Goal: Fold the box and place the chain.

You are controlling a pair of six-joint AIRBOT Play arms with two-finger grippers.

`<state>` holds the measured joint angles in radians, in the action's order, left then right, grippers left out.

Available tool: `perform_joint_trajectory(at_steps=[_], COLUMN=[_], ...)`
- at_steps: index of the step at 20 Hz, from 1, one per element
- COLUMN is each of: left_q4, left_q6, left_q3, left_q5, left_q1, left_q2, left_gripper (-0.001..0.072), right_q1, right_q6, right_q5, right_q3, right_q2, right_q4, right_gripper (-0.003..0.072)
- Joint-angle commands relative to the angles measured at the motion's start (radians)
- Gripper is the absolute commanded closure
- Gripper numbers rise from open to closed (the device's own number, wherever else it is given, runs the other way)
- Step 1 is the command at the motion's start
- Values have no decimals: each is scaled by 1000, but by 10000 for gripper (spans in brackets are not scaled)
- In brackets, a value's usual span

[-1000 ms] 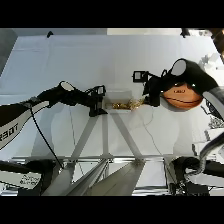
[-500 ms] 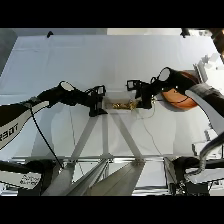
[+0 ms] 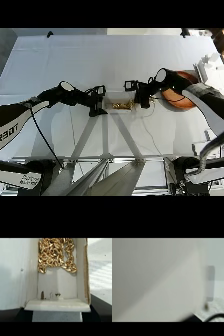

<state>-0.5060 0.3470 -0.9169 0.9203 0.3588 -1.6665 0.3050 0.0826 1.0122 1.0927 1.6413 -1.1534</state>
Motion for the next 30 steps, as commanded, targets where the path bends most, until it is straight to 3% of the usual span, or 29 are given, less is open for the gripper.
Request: perform_joint_trajectory(at_steps=[1, 5, 11, 16, 22, 30], left_q4=[0, 0, 0, 0, 0, 0], left_q6=[0, 0, 0, 0, 0, 0], left_q3=[0, 0, 0, 0, 0, 0], left_q5=[0, 0, 0, 0, 0, 0], left_q1=[0, 0, 0, 0, 0, 0], left_q2=[0, 0, 0, 0, 0, 0], left_gripper=[453, 453, 453, 453, 453, 453], right_q1=[29, 56, 119, 187, 217, 269], right_q6=[113, 270, 444, 602, 824, 838], right_q5=[50, 51, 91, 48, -139, -375], right_q3=[-1, -1, -1, 0, 1, 2], right_q2=[-6, -83, -311, -435, -449, -449], right_q4=[-82, -82, -92, -91, 2, 209], right_gripper=[678, 680, 680, 680, 680, 680])
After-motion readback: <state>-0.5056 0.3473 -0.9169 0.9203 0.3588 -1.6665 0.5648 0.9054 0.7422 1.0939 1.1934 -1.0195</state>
